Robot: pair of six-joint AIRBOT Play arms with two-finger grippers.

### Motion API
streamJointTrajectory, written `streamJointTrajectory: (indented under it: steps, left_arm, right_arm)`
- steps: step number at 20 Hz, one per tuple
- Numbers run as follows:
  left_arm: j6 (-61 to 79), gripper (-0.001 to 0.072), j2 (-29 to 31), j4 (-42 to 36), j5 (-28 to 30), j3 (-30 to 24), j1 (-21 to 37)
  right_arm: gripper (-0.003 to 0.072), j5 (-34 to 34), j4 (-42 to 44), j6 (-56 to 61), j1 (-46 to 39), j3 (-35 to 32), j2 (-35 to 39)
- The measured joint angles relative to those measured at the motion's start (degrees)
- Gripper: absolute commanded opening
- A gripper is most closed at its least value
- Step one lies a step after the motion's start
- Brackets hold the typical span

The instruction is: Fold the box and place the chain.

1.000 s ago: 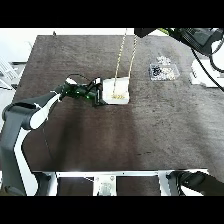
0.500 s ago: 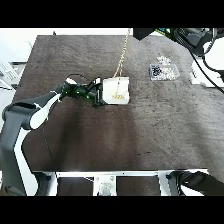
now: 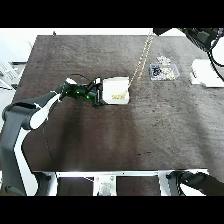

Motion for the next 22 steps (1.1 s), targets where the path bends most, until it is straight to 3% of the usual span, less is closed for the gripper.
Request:
streamJointTrajectory:
  steps: [16, 22]
  left_arm:
    - [0.02, 0.0471, 0.00, 0.00, 0.00, 0.00, 0.00]
    - [0.02, 0.0471, 0.00, 0.02, 0.00, 0.00, 0.00]
  right_arm:
    - [0.0005, 0.87, -1.16, 1.77, 8.76, 1.44, -1.44]
    - [0.0005, 1.77, 1.88, 2.12, 9.22, -3.39, -5.55]
